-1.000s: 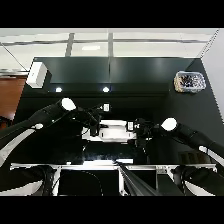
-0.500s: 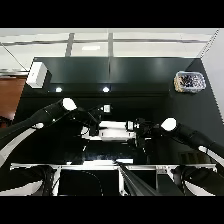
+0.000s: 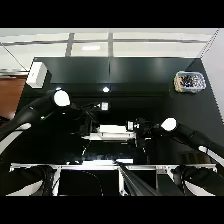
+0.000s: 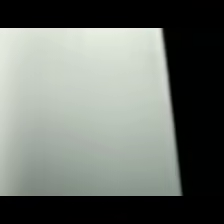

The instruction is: Fold the box and place the chain.

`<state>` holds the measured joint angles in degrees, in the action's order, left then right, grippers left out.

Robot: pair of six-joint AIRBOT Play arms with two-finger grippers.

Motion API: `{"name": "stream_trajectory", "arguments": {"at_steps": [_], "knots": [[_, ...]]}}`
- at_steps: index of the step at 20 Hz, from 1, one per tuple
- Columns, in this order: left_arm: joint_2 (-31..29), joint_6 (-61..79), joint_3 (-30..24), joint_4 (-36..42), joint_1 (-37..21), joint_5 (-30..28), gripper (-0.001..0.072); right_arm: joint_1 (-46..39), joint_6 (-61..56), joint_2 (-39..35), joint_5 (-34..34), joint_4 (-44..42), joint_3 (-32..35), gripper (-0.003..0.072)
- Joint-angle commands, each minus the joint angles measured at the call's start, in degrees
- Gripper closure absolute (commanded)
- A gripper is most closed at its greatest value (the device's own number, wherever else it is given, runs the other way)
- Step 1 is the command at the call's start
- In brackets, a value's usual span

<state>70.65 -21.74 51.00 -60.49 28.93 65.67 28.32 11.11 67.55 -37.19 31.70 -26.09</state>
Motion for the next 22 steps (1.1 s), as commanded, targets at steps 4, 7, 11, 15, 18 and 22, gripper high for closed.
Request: {"name": "stream_trajectory", "arguments": {"at_steps": [4,7,11,15,18,22], "knots": [[-10.73,-29.20,-0.22,-12.57,0.07,10.12,0.0686,0.00,0.02,0.02,-0.07,0.02,-0.02,0.0261],[-11.23,-31.76,-3.58,0.63,1.62,13.03,0.0686,0.00,0.02,0.02,-0.09,0.02,-0.02,0.0261],[-11.23,-29.88,-10.78,13.40,6.56,-3.45,0.0686,0.00,0.04,0.02,-0.09,0.04,-0.02,0.0376],[-11.23,-27.93,-14.25,21.24,8.11,-24.98,0.0686,0.02,0.02,0.02,-0.09,0.04,-0.02,0.0559],[-10.93,-27.23,-14.25,21.51,8.09,-38.88,0.0685,0.00,0.02,0.02,-0.09,0.04,-0.02,0.0559],[-4.61,-27.12,-14.21,20.11,8.07,-45.31,0.0685,0.00,0.02,0.02,-0.09,0.04,-0.02,0.0559]]}}
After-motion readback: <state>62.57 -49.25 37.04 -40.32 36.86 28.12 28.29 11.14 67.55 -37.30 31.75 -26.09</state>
